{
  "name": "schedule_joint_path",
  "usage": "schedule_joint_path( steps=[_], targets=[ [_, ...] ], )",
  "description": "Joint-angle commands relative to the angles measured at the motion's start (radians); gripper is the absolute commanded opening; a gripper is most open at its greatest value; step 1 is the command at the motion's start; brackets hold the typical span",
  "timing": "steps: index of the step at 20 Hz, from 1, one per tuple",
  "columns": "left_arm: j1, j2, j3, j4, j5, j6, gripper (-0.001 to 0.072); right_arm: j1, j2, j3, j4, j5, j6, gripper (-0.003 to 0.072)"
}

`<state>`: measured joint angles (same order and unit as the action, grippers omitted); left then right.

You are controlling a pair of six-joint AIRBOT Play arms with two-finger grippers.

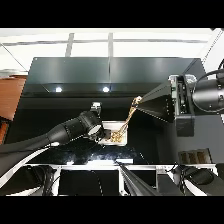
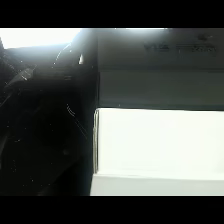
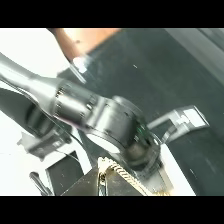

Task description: Fold the box and place the chain.

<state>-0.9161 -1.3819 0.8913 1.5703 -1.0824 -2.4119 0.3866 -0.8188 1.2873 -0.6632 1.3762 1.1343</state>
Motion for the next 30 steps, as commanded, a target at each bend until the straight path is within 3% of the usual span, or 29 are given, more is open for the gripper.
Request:
schedule_joint_path(
  steps=[1, 4, 11, 16, 17, 18, 19, 22, 26, 30],
  targets=[
    [0.0, 0.0, 0.001, 0.0, 0.003, 0.0, 0.0031, 0.002, -0.014, 0.0, 0.07, -0.015, -0.016, 0.0023],
    [0.0, 0.0, 0.001, 0.0, 0.004, 0.0, 0.0031, 0.006, -0.033, -0.034, 0.059, -0.006, -0.016, 0.0024],
    [0.0, 0.0, 0.001, 0.0, 0.015, 0.0, 0.0031, 0.058, -0.05, -0.402, 0.002, -0.185, -0.013, 0.0024],
    [0.0, 0.0, 0.001, -0.001, 0.027, 0.0, 0.0031, 0.156, -0.063, -0.454, 0.001, -0.256, -0.013, 0.0033],
    [0.0, 0.0, 0.001, -0.001, 0.026, 0.0, 0.0031, 0.167, -0.063, -0.454, 0.002, -0.275, -0.013, 0.0092],
    [0.0, 0.0, 0.001, -0.001, 0.025, 0.0, 0.0031, 0.17, -0.063, -0.454, 0.002, -0.287, -0.013, 0.0414],
    [0.0, 0.0, 0.001, -0.001, 0.024, 0.0, 0.0031, 0.169, -0.063, -0.454, -0.001, -0.288, -0.013, 0.0603],
    [0.0, 0.0, 0.001, -0.001, 0.024, 0.0, 0.0031, 0.091, -0.058, -0.452, -0.001, -0.203, -0.013, 0.062],
    [0.003, 0.003, 0.007, 0.001, 0.027, -0.005, 0.0031, -0.139, -0.035, -0.453, -0.079, -0.066, -0.013, 0.062],
    [0.016, 0.003, 0.054, 0.012, 0.034, -0.031, 0.0029, -0.304, -0.034, -0.453, -0.116, -0.025, -0.015, 0.062]
  ],
)
